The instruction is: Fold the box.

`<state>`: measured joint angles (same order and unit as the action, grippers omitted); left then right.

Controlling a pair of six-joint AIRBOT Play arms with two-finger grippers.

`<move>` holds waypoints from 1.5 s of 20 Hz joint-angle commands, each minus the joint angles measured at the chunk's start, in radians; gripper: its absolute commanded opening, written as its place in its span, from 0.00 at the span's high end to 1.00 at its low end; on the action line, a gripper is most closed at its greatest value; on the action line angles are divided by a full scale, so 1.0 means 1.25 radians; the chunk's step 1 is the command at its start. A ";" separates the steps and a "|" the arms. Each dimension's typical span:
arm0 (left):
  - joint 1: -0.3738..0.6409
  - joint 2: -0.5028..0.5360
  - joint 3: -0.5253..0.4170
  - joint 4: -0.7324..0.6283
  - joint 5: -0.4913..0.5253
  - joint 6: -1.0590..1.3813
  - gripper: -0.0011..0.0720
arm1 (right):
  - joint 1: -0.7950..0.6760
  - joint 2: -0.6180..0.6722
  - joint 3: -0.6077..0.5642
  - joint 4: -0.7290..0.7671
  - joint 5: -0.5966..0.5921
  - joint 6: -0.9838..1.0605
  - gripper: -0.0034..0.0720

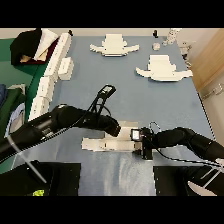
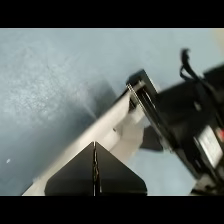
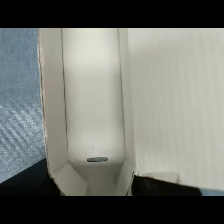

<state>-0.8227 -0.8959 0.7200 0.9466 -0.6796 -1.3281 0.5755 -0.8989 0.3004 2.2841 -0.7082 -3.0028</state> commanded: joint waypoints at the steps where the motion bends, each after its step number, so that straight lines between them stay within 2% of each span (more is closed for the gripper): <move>1: -0.024 0.136 0.000 0.146 -0.143 0.025 0.97 | 0.000 0.001 0.001 0.000 0.001 0.001 0.28; 3: -0.060 0.184 -0.019 0.252 -0.176 0.025 0.97 | 0.000 0.001 0.000 0.000 0.001 0.001 0.28; 5: -0.086 0.202 -0.046 0.338 -0.175 0.057 0.97 | 0.000 0.001 0.001 0.000 0.001 0.001 0.28; 8: -0.089 0.187 -0.064 0.349 -0.172 0.169 0.96 | 0.000 0.001 0.000 0.000 0.001 0.001 0.28; 9: -0.089 0.180 -0.064 0.348 -0.171 0.201 0.69 | 0.000 0.001 0.001 0.000 0.001 0.001 0.28; 10: -0.089 0.172 -0.064 0.347 -0.164 0.229 0.21 | 0.000 0.001 0.000 0.000 0.001 0.001 0.28; 11: -0.086 0.165 -0.067 0.347 -0.155 0.243 0.08 | 0.000 0.001 0.000 0.000 0.001 0.001 0.28; 13: -0.053 0.162 -0.085 0.293 -0.144 0.343 0.08 | 0.000 0.001 0.000 0.000 0.001 0.001 0.28; 17: 0.094 0.163 -0.169 0.049 -0.142 0.740 0.08 | 0.000 0.001 0.000 0.000 0.001 0.001 0.28; 19: 0.130 0.162 -0.218 -0.014 -0.131 0.823 0.08 | 0.000 0.001 0.001 0.000 0.001 0.001 0.28; 23: 0.136 0.128 -0.278 -0.064 -0.061 0.864 0.08 | 0.000 0.001 0.001 0.000 0.001 0.001 0.28; 27: 0.135 0.058 -0.285 -0.125 0.009 0.931 0.08 | 0.000 0.001 0.000 0.000 0.001 0.001 0.28; 28: 0.135 0.042 -0.285 -0.145 0.009 0.951 0.21 | 0.000 0.001 0.000 0.000 0.001 0.001 0.28; 29: 0.134 0.030 -0.285 -0.155 0.008 0.973 0.47 | 0.000 0.001 0.000 0.000 0.001 0.001 0.28; 30: 0.134 0.023 -0.285 -0.161 0.009 0.997 0.68 | 0.000 0.001 0.001 0.000 0.001 0.001 0.28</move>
<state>-0.6563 -0.8276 0.3698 0.8032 -0.6949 -0.1738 0.5755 -0.8989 0.3004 2.2841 -0.7074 -3.0016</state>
